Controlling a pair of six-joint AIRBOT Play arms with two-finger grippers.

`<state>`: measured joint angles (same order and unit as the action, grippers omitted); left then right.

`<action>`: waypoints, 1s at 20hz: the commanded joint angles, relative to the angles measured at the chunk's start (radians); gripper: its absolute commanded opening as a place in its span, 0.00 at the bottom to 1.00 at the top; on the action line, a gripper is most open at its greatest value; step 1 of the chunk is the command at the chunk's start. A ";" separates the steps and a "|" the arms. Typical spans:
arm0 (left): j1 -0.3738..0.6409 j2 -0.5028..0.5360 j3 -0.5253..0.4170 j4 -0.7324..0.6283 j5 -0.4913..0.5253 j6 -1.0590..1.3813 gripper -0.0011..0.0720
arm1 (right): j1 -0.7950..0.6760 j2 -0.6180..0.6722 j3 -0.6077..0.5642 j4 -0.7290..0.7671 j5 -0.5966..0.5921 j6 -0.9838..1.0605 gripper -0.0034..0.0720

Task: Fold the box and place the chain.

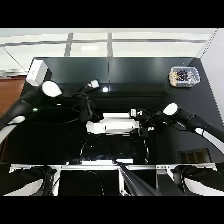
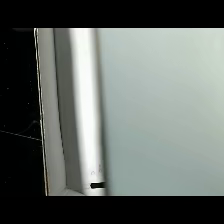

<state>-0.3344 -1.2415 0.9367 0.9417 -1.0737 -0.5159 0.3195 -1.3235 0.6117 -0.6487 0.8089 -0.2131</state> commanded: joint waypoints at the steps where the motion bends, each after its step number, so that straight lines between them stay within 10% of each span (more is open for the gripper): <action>1: 0.089 0.086 -0.027 0.005 -0.256 -0.355 0.05 | 0.000 0.000 -0.001 0.001 -0.001 0.005 0.07; 3: 0.074 0.085 -0.157 -0.296 -0.259 -0.351 0.05 | 0.000 0.000 -0.001 0.001 0.000 0.005 0.07; 8: -0.026 0.060 -0.352 -0.858 0.213 -0.137 0.05 | 0.000 0.000 -0.001 0.001 -0.001 0.004 0.07; 12: -0.047 -0.070 -0.269 -0.791 0.390 -0.086 0.04 | 0.000 0.000 -0.001 0.001 -0.001 0.004 0.07; 20: -0.071 -0.247 -0.218 -0.702 0.341 -0.068 0.04 | 0.000 0.000 -0.001 0.001 -0.001 0.004 0.07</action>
<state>-0.3950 -1.4433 0.7116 0.2230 -0.7250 -0.6079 0.3195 -1.3235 0.6117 -0.6476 0.8078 -0.2092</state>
